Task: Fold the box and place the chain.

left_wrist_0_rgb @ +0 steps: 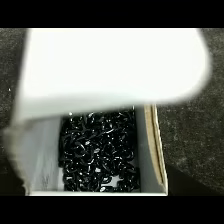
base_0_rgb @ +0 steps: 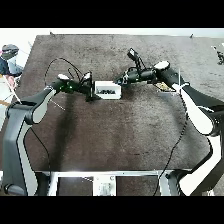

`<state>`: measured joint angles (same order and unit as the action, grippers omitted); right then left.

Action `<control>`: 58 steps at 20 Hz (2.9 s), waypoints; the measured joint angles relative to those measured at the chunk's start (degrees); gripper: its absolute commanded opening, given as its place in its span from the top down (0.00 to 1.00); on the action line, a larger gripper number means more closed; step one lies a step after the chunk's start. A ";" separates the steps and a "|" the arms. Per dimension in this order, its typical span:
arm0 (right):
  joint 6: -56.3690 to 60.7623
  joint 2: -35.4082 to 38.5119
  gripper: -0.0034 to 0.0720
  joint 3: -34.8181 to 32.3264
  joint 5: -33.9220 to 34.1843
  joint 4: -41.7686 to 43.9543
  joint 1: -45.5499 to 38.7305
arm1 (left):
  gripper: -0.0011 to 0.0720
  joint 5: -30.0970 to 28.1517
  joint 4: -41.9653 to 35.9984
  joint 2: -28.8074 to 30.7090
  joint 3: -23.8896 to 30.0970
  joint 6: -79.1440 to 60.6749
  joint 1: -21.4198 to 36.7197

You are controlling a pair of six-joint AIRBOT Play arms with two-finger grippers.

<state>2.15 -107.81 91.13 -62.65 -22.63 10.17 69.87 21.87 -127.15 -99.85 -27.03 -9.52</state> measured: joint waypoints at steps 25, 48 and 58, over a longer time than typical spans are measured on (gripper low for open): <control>-7.56 -0.04 0.64 0.00 7.82 -11.32 5.77 | 0.74 -0.02 -0.02 0.00 0.00 0.04 0.00; -3.39 -0.42 0.65 -0.07 2.51 -16.22 6.01 | 0.74 0.00 0.00 0.00 0.00 -0.02 0.00; -2.16 -0.50 0.94 -0.04 -0.33 -2.84 3.23 | 0.74 0.00 0.00 0.00 0.02 0.00 0.00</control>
<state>-0.01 -108.31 91.09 -62.98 -25.47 13.41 69.87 21.87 -127.15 -99.83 -27.03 -9.52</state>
